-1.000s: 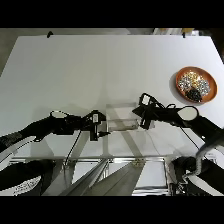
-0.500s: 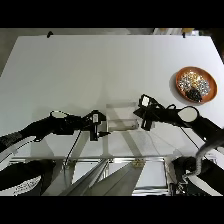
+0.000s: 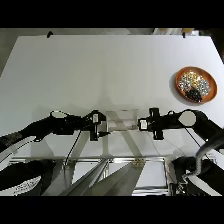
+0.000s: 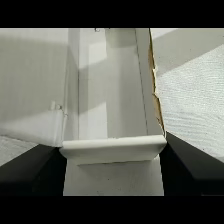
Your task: Fold the box and place the chain.
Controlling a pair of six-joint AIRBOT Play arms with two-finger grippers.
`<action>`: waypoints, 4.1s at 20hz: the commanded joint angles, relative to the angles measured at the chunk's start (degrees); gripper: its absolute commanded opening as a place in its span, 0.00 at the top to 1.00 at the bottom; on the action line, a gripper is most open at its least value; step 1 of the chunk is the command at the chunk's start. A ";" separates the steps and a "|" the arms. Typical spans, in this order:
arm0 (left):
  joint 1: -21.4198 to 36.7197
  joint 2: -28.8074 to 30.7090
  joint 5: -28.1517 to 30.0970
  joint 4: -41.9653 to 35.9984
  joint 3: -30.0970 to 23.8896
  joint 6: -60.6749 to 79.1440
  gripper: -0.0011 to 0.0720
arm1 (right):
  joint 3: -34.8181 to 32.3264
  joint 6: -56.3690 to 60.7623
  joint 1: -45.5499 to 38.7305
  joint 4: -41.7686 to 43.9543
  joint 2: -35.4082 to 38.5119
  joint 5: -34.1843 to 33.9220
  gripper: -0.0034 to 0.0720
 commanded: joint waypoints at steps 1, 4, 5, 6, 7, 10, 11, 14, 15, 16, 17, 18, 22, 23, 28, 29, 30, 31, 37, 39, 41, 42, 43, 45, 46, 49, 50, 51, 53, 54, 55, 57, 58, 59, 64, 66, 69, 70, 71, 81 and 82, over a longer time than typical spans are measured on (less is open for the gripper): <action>-0.04 0.04 0.02 0.00 -0.02 -0.02 0.71 | -0.02 -7.87 0.00 8.46 -3.04 0.15 0.81; -0.04 0.04 0.02 0.00 -0.02 0.00 0.71 | -0.04 -8.31 0.00 13.97 -5.42 -2.62 0.81; -0.04 0.04 0.02 0.00 -0.02 -0.02 0.71 | -0.04 -8.33 0.00 15.72 -6.19 -3.26 0.82; -0.04 0.04 0.02 0.00 -0.02 -0.02 0.71 | -0.04 -8.33 0.00 17.29 -6.99 -3.65 0.82; -0.04 0.04 0.02 0.00 -0.02 -0.02 0.71 | -0.07 -8.35 0.00 18.58 -7.69 -3.67 0.82; -0.04 0.04 0.02 0.00 -0.02 -0.02 0.71 | -0.11 -8.35 0.02 22.29 -9.35 -3.65 0.78; -0.04 0.04 0.02 0.00 -0.02 -0.02 0.71 | -0.31 -8.52 0.00 23.30 -9.38 -3.87 0.70; -0.04 0.04 0.02 0.00 -0.02 -0.02 0.71 | -1.07 -9.77 0.00 24.39 -9.38 -4.00 0.40; -0.04 0.04 0.02 0.00 -0.02 -0.02 0.71 | -1.22 -9.14 0.00 24.11 -9.27 -3.96 0.40; -0.04 0.04 0.02 0.00 -0.02 -0.02 0.71 | -1.27 -7.17 0.00 22.77 -8.92 -3.80 0.41; -0.04 0.04 0.02 0.00 -0.02 -0.02 0.71 | -1.27 -4.09 0.00 20.20 -8.15 -3.87 0.44; -0.04 0.04 0.02 0.00 -0.02 -0.02 0.71 | -1.27 0.24 0.00 16.17 -6.86 -3.91 0.52; -0.04 0.04 0.02 0.00 -0.02 -0.02 0.71 | -1.27 23.47 0.00 2.32 -0.20 0.55 0.93; -0.04 0.04 0.02 0.00 -0.02 -0.02 0.71 | -1.25 27.71 0.00 1.95 1.77 0.70 0.93; -0.04 0.04 0.02 0.00 -0.02 -0.02 0.71 | -1.25 52.59 -7.96 2.29 7.52 0.37 0.93; -0.04 0.04 0.02 0.00 -0.02 -0.02 0.71 | -1.25 56.63 -12.04 2.86 7.13 1.03 0.93; -0.04 0.04 0.02 0.00 -0.02 -0.02 0.71 | -1.27 59.41 -15.72 2.80 6.91 1.18 0.93; -0.04 0.04 0.02 0.00 -0.02 -0.02 0.71 | -1.27 61.92 -19.34 2.86 6.84 0.96 0.93; -0.04 0.04 0.04 0.00 -0.02 -0.02 0.71 | -1.55 66.93 -24.70 7.17 -3.82 3.56 0.93; -0.04 0.04 0.02 0.00 -0.02 -0.02 0.71 | -1.75 66.64 -22.34 9.42 -9.03 5.29 0.93; -0.04 0.04 0.02 0.00 -0.02 -0.02 0.71 | -2.43 63.06 -19.74 16.81 -12.07 5.42 0.93; -0.04 0.04 0.02 0.00 -0.02 -0.02 0.71 | -2.80 60.92 -18.64 21.07 -12.52 5.40 0.93; -0.04 0.04 0.02 0.00 -0.02 -0.02 0.71 | -2.95 59.78 -17.55 23.19 -12.66 5.22 0.93; -0.04 0.04 0.02 0.00 -0.02 -0.02 0.71 | -2.95 59.80 -16.61 22.51 -12.66 5.05 0.93; -0.04 0.04 0.02 0.00 -0.02 -0.02 0.71 | -2.95 59.80 -16.61 22.51 -12.59 5.25 0.93; -0.04 0.04 0.02 0.00 -0.02 -0.02 0.71 | -2.95 58.77 -16.61 24.96 -10.58 7.37 0.92; -0.04 0.04 0.02 0.00 -0.02 -0.02 0.71 | -2.95 58.40 -16.61 25.70 -8.76 7.89 0.81; -0.04 0.04 0.02 0.00 -0.02 -0.02 0.71 | -2.95 58.36 -16.61 26.10 -6.49 8.24 0.71; -0.04 0.04 0.02 0.00 -0.02 -0.02 0.71 | -2.95 59.14 -16.61 26.88 -2.21 8.74 0.65; -0.04 0.04 0.02 0.00 -0.02 -0.02 0.71 | -2.95 59.82 -16.61 26.86 -0.44 8.72 0.65; -0.04 0.04 0.02 0.00 -0.02 -0.02 0.71 | -2.95 59.95 -16.61 26.86 0.50 9.01 0.65; -0.04 0.04 0.02 0.00 -0.02 -0.02 0.71 | -2.95 61.31 -16.57 25.92 0.52 9.81 0.64; -0.04 0.04 0.02 0.00 -0.02 -0.02 0.71 | -2.95 62.23 -16.09 24.35 0.55 9.49 0.57; -0.04 0.04 0.00 0.00 -0.02 -0.02 0.71 | -2.95 63.82 -15.32 22.38 0.52 9.05 0.50; -0.04 0.04 0.02 0.00 -0.02 -0.02 0.71 | -2.93 67.52 -10.56 18.86 0.55 4.76 0.50; -0.04 0.04 0.02 0.00 -0.02 -0.02 0.71 | -2.93 69.22 -8.90 18.86 0.55 3.89 0.49; -0.04 0.04 0.02 0.00 -0.02 -0.02 0.71 | -2.60 71.89 -5.92 18.69 0.55 1.84 0.42; -0.04 0.04 0.02 0.00 -0.02 -0.02 0.71 | -1.92 72.41 -4.63 17.97 0.55 0.87 0.42; -0.04 0.04 0.02 0.00 -0.02 -0.02 0.71 | -0.79 75.41 -2.73 15.19 0.52 -0.90 0.41; -0.07 0.04 0.02 0.00 -0.02 -0.02 0.71 | 14.19 109.98 13.44 -14.95 -11.65 2.10 0.41; -0.04 0.04 0.02 0.00 -0.02 -0.02 0.71 | 15.43 111.60 14.36 -16.17 -12.63 2.82 0.41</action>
